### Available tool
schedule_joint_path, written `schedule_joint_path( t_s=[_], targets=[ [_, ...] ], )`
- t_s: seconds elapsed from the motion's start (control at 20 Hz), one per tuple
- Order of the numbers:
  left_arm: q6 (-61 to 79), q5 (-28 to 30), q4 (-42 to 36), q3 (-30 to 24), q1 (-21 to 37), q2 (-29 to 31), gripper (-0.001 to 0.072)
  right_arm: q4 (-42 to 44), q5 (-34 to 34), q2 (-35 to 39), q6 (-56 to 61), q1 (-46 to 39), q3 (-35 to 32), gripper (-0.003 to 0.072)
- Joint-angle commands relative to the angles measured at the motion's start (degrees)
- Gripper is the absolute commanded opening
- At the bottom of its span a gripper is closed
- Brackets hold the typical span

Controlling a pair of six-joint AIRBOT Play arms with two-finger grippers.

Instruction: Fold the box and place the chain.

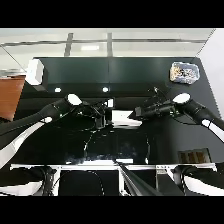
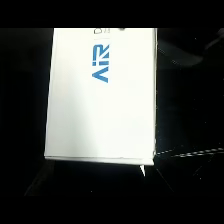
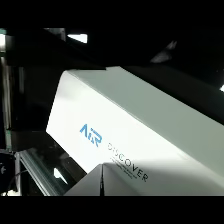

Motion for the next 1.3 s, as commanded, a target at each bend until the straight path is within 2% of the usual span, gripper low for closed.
schedule_joint_path(
  t_s=[0.0, 0.4, 0.55, 0.7, 0.75, 0.8, 0.85, 1.0, 1.15, 1.25],
  targets=[
    [0.0, 0.0, 0.0, 0.0, 0.0, 0.0, 0.0332, -4.8, -2.2, -0.8, 1.5, 0.0, -0.1, 0.0014],
    [0.0, 0.0, 0.0, 0.0, 0.0, 0.0, 0.0332, -5.2, -2.9, -1.4, -0.4, -0.1, 0.1, 0.0014],
    [0.0, -0.2, -2.7, 0.0, 0.0, 0.0, 0.0332, -5.4, 4.4, -0.3, -5.2, -1.0, 3.3, 0.0015],
    [-0.1, 0.0, -4.0, 0.2, 0.1, 0.6, 0.0331, -9.7, 13.6, 3.8, -6.5, -6.2, 9.4, 0.0014],
    [-1.6, 0.2, -3.7, 0.2, 0.2, 1.4, 0.0356, -12.1, 15.5, 5.9, -6.5, -9.1, 11.3, 0.0014],
    [-4.3, 0.8, -3.4, 0.2, 0.5, 2.2, 0.0505, -14.0, 16.3, 8.0, -6.3, -12.2, 12.4, 0.0014],
    [-8.6, 1.6, -2.6, 0.2, 0.8, 3.2, 0.0712, -15.0, 16.7, 10.2, -6.1, -15.6, 12.7, 0.0015],
    [-14.8, 0.1, 7.5, 0.2, 2.4, 8.3, 0.0712, -15.8, 19.7, 15.1, -4.6, -25.8, 12.7, 0.0014],
    [-14.8, -1.2, 5.4, 1.1, 2.6, 12.0, 0.0711, -15.8, 21.8, 16.0, -4.5, -31.2, 12.7, 0.0014],
    [-14.8, -0.3, 2.8, 4.6, 0.1, 9.9, 0.0708, -15.8, 21.0, 16.0, -4.5, -31.6, 12.5, 0.0014]
  ],
)
